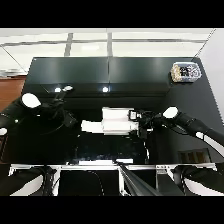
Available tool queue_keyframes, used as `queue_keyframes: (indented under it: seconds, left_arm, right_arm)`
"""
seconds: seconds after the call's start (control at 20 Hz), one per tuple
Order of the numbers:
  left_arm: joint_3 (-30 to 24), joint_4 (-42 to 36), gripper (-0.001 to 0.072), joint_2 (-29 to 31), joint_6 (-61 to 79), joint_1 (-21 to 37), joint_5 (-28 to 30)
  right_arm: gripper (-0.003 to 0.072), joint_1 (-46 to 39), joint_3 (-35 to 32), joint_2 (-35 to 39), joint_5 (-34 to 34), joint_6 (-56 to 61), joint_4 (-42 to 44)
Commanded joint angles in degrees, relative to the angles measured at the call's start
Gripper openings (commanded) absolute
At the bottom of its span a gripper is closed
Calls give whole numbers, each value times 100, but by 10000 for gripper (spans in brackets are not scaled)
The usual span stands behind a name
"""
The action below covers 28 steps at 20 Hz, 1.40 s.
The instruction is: Fold the box and place the chain.
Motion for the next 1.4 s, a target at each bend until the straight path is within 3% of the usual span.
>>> queue_keyframes:
  seconds: [0.0,0.2,0.5,0.8,1.1,1.15,1.2,1.3,1.35]
  left_arm:
    - [-240,-680,25,-216,-1141,850,-866]
    - [-496,-1602,23,-750,-1486,1141,-612]
    - [-498,-2577,23,-1558,-1290,289,-173]
    - [-501,-3101,23,-1626,-546,-197,52]
    - [-466,-3215,24,-1624,-376,-190,-448]
    - [-439,-3213,77,-1622,-376,-195,-487]
    - [-409,-3211,242,-1622,-376,-208,-525]
    - [-334,-3217,648,-1622,-382,-208,-540]
    - [-299,-3252,716,-1622,-387,-208,-560]
  right_arm:
    - [128,7,2,-4,2,0,0]
    - [128,7,2,-4,2,0,0]
    - [128,7,2,-4,2,0,0]
    - [128,7,2,-4,2,0,0]
    - [127,7,2,-4,2,0,0]
    - [128,7,2,-4,2,0,0]
    - [128,7,2,-4,2,0,0]
    - [128,7,2,-4,2,0,0]
    - [127,7,2,-4,2,0,0]
